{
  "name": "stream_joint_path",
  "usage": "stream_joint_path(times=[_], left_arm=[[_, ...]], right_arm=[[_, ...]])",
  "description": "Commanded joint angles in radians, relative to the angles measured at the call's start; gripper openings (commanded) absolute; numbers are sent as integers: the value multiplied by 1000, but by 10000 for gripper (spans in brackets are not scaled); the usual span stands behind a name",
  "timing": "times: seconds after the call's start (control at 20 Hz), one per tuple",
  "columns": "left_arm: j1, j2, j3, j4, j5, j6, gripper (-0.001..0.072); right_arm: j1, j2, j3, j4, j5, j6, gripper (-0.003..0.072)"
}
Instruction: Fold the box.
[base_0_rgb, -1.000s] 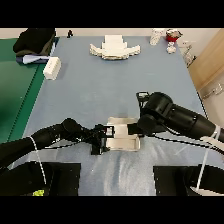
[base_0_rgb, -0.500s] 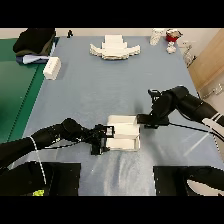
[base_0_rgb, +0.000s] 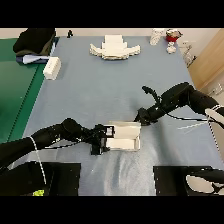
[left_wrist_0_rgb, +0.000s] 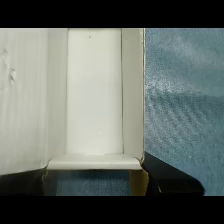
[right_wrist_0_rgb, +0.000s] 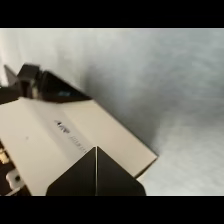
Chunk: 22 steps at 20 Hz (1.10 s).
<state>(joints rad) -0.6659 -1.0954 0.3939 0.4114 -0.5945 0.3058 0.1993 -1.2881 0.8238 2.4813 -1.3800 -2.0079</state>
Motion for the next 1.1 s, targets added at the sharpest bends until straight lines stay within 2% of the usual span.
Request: stream_joint_path(times=[0.0,0.2,0.45,0.75,0.9,1.05], left_arm=[[0,0,1,0,0,0,526],[0,0,1,0,0,0,526],[0,0,1,0,0,0,526],[0,0,1,0,0,0,526],[0,0,1,0,0,0,526],[0,0,1,0,0,0,526]], right_arm=[[0,6,-2,-8,-98,-95,3],[109,63,-33,-68,7,-142,3],[323,248,-146,-192,378,-169,3],[565,463,-317,-250,712,-169,3],[661,522,-385,-293,825,-169,3],[716,537,-426,-341,887,-170,3]])
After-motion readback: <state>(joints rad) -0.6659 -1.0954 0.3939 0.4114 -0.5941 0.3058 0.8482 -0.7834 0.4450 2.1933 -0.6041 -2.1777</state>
